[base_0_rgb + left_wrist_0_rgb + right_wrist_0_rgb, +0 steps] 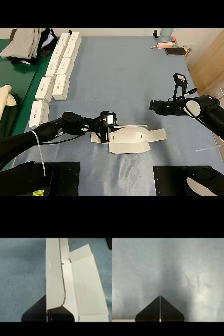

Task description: Fold the box.

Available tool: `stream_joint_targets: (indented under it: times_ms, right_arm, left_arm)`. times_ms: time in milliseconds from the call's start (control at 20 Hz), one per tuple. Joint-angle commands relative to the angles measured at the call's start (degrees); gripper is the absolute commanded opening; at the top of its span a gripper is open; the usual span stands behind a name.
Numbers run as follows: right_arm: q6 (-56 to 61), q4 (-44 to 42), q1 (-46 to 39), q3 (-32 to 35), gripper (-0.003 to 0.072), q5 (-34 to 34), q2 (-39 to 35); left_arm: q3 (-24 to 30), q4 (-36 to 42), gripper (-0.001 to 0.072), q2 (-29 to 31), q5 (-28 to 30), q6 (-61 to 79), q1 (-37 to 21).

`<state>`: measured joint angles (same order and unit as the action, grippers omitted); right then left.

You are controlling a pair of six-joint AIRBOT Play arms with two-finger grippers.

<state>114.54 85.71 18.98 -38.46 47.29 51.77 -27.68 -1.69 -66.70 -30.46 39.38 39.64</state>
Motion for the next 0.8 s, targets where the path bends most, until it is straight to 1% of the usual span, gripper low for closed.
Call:
stream_joint_targets:
  times_ms: [0, 50, 150, 250, 450, 600, 650, 700, 750]
  right_arm:
    - [-0.1, -0.5, 0.0, 0.0, 0.0001, 15.7, -0.6]
    - [-0.5, -1.6, 0.1, 0.0, 0.0001, 20.7, -1.0]
    - [-6.2, -4.9, 1.7, 0.0, 0.0001, 27.1, -1.8]
    - [-11.7, -8.0, 5.4, 0.1, 0.0001, 29.1, -2.6]
    - [-22.3, -9.2, 18.9, 1.4, 0.0, 28.7, -6.5]
    - [-36.9, -9.5, 32.2, 5.4, 0.0001, 24.5, -10.6]
    - [-40.5, -9.2, 36.3, 7.6, 0.0023, 22.0, -12.0]
    - [-42.8, -8.0, 39.4, 9.5, 0.027, 19.1, -12.6]
    - [-44.4, -5.2, 41.8, 11.5, 0.0541, 16.0, -12.7]
  left_arm:
    - [0.0, -0.2, 0.0014, 0.0, 0.0, 0.0, 0.0]
    - [0.0, -0.2, 0.0014, 0.0, 0.0, 0.0, 0.0]
    - [0.0, -0.2, 0.0014, 0.0, 0.0, 0.0, 0.0]
    - [0.0, -0.2, 0.0014, 0.0, 0.0, 0.0, 0.0]
    - [0.0, -0.2, 0.0014, 0.0, 0.0, 0.0, 0.0]
    - [0.0, -0.2, 0.0014, 0.0, -0.1, 0.0, 0.0]
    - [0.0, -0.2, 0.0014, 0.0, -0.1, 0.0, 0.0]
    - [0.0, -0.2, 0.0014, 0.0, -0.1, 0.0, 0.0]
    - [0.0, -0.2, 0.0014, 0.0, -0.1, 0.0, 0.0]
